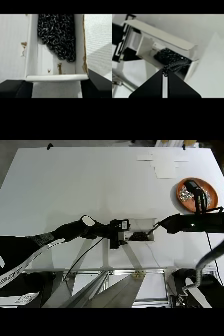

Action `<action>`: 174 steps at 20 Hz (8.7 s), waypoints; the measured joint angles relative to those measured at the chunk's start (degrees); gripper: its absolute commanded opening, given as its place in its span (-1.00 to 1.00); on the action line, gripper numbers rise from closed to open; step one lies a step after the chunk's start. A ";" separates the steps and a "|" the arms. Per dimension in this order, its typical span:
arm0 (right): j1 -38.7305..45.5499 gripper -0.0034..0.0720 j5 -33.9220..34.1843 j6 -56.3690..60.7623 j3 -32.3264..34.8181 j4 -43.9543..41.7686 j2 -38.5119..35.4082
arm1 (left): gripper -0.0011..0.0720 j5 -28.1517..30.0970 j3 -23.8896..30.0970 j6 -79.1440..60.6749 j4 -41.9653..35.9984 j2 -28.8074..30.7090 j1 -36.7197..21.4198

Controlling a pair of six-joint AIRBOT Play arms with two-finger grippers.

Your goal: Fold the box and place the chain.

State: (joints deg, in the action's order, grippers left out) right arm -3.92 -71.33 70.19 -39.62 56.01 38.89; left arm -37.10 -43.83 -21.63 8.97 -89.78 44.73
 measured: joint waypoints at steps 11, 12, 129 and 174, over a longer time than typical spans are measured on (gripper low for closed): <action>-10.56 -0.86 5.95 -4.09 2.25 -0.76 7.58 | -0.50 0.00 0.00 0.02 0.00 0.00 0.00; -10.71 -0.74 6.05 -5.33 2.29 -1.25 9.29 | -0.50 0.00 0.00 0.02 0.00 0.00 0.00; -24.50 -0.87 10.12 -41.05 1.53 9.81 14.69 | -0.50 -0.04 0.00 0.02 0.00 0.00 -0.02; -24.50 -0.87 -4.48 -0.39 0.07 33.59 6.86 | -0.50 -0.04 0.00 -0.02 -0.02 -0.02 0.00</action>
State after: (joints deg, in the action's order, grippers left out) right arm -28.42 -75.81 69.80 -39.55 89.60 45.76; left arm -37.15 -43.83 -21.65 8.95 -89.80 44.73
